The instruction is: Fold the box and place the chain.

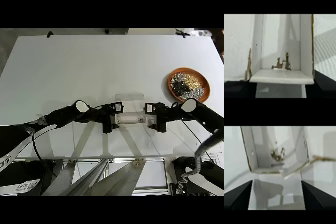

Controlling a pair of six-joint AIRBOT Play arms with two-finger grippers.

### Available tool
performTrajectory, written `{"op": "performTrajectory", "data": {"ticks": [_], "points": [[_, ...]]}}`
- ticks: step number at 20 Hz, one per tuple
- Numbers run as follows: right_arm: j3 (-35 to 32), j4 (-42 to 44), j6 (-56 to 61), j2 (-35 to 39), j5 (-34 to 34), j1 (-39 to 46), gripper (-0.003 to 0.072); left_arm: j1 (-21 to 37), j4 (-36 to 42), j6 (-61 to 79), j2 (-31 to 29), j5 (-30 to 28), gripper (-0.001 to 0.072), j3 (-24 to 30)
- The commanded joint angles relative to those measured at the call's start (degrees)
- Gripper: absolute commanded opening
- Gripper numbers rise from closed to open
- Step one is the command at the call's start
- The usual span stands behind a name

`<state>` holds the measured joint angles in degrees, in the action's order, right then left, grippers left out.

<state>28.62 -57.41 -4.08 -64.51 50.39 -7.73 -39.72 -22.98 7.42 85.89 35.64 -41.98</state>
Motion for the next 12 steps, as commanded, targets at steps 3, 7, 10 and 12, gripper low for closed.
{"op": "performTrajectory", "data": {"ticks": [3, 7, 10, 12], "points": [[0.0, -10.6, 15.5, 6.0, 8.2, 0.0, 0.0694, 0.0, -0.1, 0.0, 0.0, 0.5, 0.0135, 0.0], [0.1, -12.5, 20.8, 8.4, 13.9, 0.0, 0.066, 0.2, -7.6, -7.3, -1.8, 1.0, 0.0134, 0.0], [0.1, -9.6, 20.8, 9.8, 15.8, 0.0, 0.0644, 0.2, -15.1, -14.5, -2.6, 1.5, 0.0135, 0.0], [0.1, -6.4, 20.8, 10.5, 17.0, 0.0, 0.0644, 0.2, -16.8, -15.6, -2.6, 2.4, 0.0135, 0.0]]}}
